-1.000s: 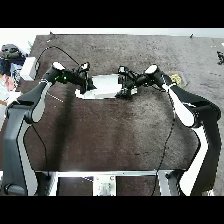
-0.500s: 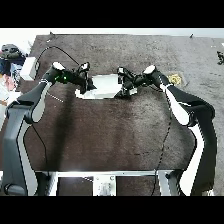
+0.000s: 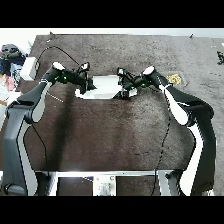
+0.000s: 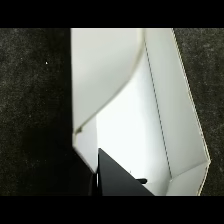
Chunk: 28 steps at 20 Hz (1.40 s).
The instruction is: Fold the box and place the chain.
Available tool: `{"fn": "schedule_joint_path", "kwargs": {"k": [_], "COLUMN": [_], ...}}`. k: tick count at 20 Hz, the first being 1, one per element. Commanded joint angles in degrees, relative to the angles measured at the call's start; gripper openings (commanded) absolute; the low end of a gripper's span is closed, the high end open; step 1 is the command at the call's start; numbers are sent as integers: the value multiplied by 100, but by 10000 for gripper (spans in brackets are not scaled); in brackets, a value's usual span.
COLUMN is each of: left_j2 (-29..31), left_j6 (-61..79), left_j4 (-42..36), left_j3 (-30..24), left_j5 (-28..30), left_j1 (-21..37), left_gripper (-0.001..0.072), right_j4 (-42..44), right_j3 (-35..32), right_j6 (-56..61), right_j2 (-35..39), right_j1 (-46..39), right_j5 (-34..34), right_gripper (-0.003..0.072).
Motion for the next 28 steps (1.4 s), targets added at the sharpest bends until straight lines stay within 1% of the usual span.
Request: {"fn": "schedule_joint_path", "kwargs": {"k": [1, 8, 9, 10, 12, 13, 14, 17, 28], "left_j2": [0, 0, 0, 0, 0, 0, 0, 0, 0], "left_j6": [0, 0, 0, 0, 0, 0, 0, 0, 0], "left_j4": [2, 0, 2, 2, 2, 2, 2, 2, 2], "left_j3": [0, 0, 0, 0, 0, 0, 0, 0, 0], "left_j5": [2, 2, 2, 2, 2, 2, 2, 2, 2], "left_j1": [2, 2, 2, 2, 2, 2, 2, 2, 2], "left_gripper": [13, 13, 13, 13, 13, 13, 13, 13, 13], "right_j4": [-2, 20, 17, 17, 13, -4, -7, -2, 0], "right_j3": [2, 2, 2, 2, 2, 2, 2, 2, 2], "right_j6": [0, -4, -4, -2, -4, -4, -2, -2, -2], "right_j2": [-31, -94, -94, -94, -94, -94, -94, -94, -94], "right_j1": [7, 7, 7, 7, 7, 7, 7, 4, 4], "right_j5": [13, -9, -9, -9, -13, -11, -13, -103, -103], "right_gripper": [594, 592, 579, 540, 539, 483, 470, 469, 470]}}
